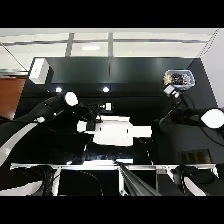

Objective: Fold the box and place the chain.

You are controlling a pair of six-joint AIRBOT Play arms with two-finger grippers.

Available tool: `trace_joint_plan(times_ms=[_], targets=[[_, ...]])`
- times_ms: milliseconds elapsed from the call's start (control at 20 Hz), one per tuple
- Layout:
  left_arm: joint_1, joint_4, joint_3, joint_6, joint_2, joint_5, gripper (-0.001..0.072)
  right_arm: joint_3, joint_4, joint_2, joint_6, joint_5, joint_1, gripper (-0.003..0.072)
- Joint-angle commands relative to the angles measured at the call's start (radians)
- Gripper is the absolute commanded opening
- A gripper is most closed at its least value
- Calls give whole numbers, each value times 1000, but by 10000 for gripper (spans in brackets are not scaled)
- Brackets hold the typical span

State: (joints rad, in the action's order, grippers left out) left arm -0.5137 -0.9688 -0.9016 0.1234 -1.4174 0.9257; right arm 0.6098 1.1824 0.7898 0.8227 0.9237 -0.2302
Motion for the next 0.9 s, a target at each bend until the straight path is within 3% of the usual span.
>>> trace_joint_plan(times_ms=[0, 250, 600, 850], targets=[[-14, -56, -8, 117, -1, -1, 29, -78, -48, 13, -116, -85, -86, 615], [-28, -78, -8, 120, -1, 1, 29, -169, -118, 13, -356, -140, -148, 615], [-27, -79, -8, 120, -1, -2, 29, -170, -408, 151, -649, -12, -148, 615], [-27, -79, -10, 120, -1, -2, 29, -169, -476, 224, -783, -21, -180, 615]])
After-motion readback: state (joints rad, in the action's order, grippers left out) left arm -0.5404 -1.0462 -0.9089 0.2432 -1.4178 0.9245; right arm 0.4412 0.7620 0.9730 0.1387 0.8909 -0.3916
